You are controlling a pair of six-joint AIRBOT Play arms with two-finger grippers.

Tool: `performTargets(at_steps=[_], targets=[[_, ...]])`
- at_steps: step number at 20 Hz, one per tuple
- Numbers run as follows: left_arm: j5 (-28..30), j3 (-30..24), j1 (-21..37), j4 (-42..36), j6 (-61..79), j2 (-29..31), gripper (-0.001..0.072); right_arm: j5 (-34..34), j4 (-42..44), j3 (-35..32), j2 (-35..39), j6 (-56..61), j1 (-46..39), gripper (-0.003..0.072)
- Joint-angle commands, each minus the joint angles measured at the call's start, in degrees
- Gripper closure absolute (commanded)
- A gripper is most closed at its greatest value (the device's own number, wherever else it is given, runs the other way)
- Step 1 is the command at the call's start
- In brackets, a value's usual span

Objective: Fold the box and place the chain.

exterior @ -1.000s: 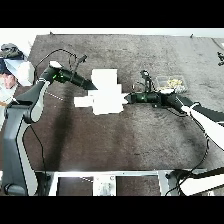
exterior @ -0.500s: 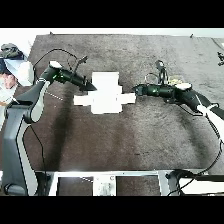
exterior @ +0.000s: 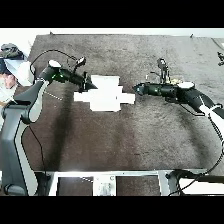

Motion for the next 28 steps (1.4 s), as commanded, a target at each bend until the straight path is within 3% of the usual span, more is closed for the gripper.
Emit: performTargets(at_steps=[1, 6, 11, 12, 13, 20, 21, 28], targets=[[3.3, -3.2, 0.2, -2.3, 5.9, 1.0, 0.0706, -0.8, -1.7, 0.0, 0.1, 0.0, 0.2, 0.0368], [6.9, -7.5, 0.2, -4.4, 10.8, 1.0, 0.0706, -1.1, -2.8, 0.0, 0.1, -1.4, 0.2, 0.0367], [8.6, -8.4, 0.1, -1.9, 11.9, 0.8, 0.0704, -1.0, -2.8, 0.0, 0.1, -7.8, 0.6, 0.0366], [8.7, -8.4, 0.1, -1.5, 11.8, 0.8, 0.0704, -1.0, -2.8, 0.0, 0.1, -10.0, 0.8, 0.0341], [8.8, -8.5, 0.1, -1.0, 11.8, 0.8, 0.0704, -1.2, -3.0, 0.0, 0.1, -11.9, 1.2, 0.0249], [9.7, -8.6, 0.2, -0.4, 11.8, 0.7, 0.0699, -1.6, -3.9, 0.0, 0.1, -30.7, 6.6, 0.0215], [9.6, -8.6, 0.2, -0.4, 11.8, 0.7, 0.0699, -1.6, -4.4, 0.0, 0.0, -33.6, 7.7, 0.0109], [9.7, -8.6, 0.2, -0.5, 11.8, 0.8, 0.0699, -1.6, -7.3, 0.0, -4.4, -45.5, 13.8, 0.0100]])
